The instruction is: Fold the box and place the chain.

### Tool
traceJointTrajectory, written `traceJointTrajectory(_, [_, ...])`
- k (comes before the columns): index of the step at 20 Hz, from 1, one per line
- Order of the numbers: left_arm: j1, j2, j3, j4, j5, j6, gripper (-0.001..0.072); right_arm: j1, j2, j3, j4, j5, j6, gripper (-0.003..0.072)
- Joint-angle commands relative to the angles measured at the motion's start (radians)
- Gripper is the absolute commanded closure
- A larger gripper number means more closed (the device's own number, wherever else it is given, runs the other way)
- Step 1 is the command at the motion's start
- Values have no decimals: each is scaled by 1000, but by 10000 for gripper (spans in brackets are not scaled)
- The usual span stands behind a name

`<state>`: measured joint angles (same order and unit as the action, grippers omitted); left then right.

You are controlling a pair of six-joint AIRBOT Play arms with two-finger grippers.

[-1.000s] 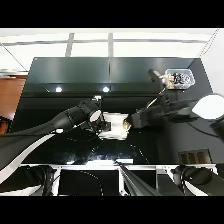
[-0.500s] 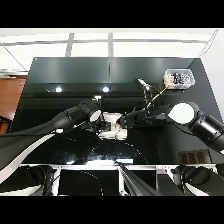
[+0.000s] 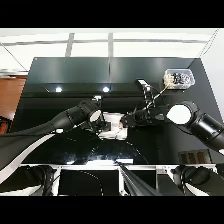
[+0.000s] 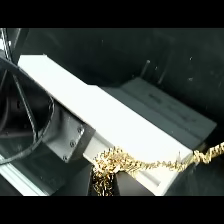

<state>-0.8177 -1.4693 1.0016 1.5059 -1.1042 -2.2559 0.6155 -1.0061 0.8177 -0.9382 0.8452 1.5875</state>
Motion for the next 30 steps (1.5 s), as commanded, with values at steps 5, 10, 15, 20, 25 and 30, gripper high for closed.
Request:
traceJointTrajectory(5, [1,-1,1,0,0,0,679,-30,1,74,54,-2,-30,673])
traceJointTrajectory(10, [1,-1,1,0,0,0,679,-29,1,81,43,35,-33,673])
traceJointTrajectory(15, [1,-1,1,0,0,0,679,-29,0,79,29,42,-32,673])
traceJointTrajectory(20, [1,-1,1,0,0,0,679,-20,-19,13,52,39,-21,672])
traceJointTrajectory(25, [1,-1,1,0,0,0,678,-3,-70,-11,87,14,-21,227])
traceJointTrajectory(30, [1,-1,1,0,-1,0,679,-290,22,-3,-169,137,-9,228])
